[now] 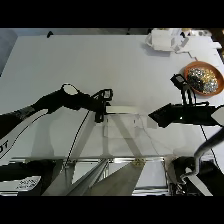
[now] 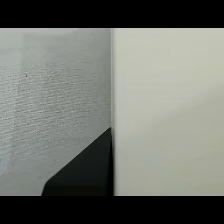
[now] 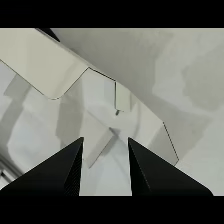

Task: Fold the box and place the chain.

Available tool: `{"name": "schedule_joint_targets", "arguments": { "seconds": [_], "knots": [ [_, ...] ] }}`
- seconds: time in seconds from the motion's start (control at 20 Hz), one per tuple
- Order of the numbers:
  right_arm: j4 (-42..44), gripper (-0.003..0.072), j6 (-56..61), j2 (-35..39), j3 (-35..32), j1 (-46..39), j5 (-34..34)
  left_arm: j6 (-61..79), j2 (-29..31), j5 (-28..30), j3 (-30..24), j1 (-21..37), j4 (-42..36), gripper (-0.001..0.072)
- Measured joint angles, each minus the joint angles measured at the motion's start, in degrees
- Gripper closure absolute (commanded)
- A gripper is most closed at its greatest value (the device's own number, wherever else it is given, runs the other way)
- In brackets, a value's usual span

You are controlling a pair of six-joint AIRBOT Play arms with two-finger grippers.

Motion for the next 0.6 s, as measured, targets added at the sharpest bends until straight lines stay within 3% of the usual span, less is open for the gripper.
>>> {"name": "schedule_joint_targets", "arguments": {
  "seconds": [0.6],
  "knots": [
    [-0.1,0.0369,-3.0,0.0,0.0,0.0,0.0,0.0,-3.4,1.6,0.0,-0.1,-2.8,0.0699]
  ]
}}
